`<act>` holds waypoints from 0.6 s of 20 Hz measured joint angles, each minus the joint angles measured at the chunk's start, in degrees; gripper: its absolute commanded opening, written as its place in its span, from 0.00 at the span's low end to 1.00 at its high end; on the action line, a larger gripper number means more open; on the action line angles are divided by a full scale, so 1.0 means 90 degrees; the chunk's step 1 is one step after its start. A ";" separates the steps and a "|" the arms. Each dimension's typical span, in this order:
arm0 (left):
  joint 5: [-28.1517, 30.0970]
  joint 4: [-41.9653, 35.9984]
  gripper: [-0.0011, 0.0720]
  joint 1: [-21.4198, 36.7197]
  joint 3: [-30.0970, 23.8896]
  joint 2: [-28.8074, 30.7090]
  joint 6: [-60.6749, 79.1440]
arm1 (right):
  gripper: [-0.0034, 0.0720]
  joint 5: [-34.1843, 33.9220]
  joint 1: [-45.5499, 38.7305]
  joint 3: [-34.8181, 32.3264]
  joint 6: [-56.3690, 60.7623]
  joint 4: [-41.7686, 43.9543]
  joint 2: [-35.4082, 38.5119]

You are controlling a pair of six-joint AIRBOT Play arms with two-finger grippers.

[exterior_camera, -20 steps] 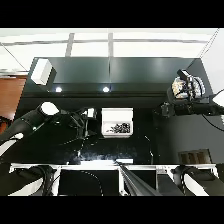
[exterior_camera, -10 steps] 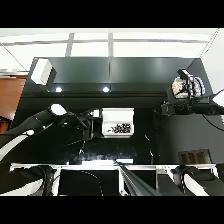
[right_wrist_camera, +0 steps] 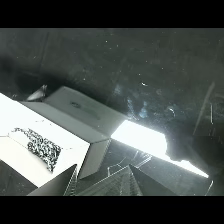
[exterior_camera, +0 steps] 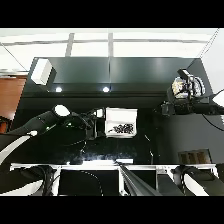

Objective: Fold the box and place the chain.

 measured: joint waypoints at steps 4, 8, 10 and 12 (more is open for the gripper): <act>0.0034 0.0095 0.98 -0.0007 0.0068 -0.0002 -0.0017 | 0.55 0.0000 0.0000 0.0000 -0.0002 0.0000 0.0000; 0.0041 0.0158 0.98 -0.0039 0.0216 -0.0022 -0.0029 | 0.56 0.0000 0.0002 0.0000 -0.0005 0.0000 0.0000; 0.0049 0.0177 0.98 -0.0075 0.0262 -0.0049 -0.0022 | 0.56 0.0000 0.0000 0.0000 -0.0005 0.0000 0.0000; 0.0036 0.0185 0.98 -0.0126 0.0289 -0.0090 -0.0015 | 0.55 -0.0002 0.0000 0.0000 -0.0005 0.0002 0.0000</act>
